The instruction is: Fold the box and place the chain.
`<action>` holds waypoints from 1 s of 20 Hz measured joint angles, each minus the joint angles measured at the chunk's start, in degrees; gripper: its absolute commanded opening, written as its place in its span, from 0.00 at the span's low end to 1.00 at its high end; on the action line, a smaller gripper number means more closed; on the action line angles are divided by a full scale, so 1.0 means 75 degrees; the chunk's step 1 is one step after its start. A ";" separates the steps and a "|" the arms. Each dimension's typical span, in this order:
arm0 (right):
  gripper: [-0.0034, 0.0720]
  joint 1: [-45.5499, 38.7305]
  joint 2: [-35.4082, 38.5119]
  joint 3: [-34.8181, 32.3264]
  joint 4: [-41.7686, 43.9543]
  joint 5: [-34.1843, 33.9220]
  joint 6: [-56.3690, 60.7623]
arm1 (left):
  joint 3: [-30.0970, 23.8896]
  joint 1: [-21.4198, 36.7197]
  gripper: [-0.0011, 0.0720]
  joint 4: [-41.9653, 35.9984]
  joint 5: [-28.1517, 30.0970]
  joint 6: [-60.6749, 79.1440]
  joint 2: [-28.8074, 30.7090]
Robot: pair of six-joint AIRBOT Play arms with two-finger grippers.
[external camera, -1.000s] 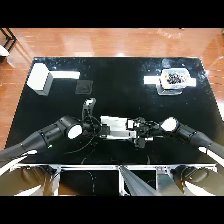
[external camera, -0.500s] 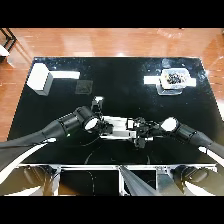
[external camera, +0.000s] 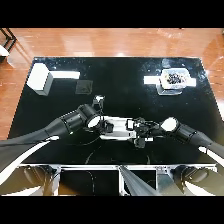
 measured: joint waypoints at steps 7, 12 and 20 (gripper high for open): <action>0.45 -0.0003 0.0000 0.0003 -0.0006 0.0000 0.0000 | 0.0009 0.0000 0.45 -0.0224 -0.0009 -0.0169 -0.0146; 0.45 0.0085 0.0000 0.0003 -0.0169 -0.0003 0.0029 | 0.0009 0.0000 0.45 -0.0175 -0.0006 -0.0356 -0.0280; 0.45 0.0242 0.0000 0.0003 -0.0245 -0.0064 0.0032 | 0.0009 0.0000 0.18 -0.0385 -0.0029 -0.0466 -0.0338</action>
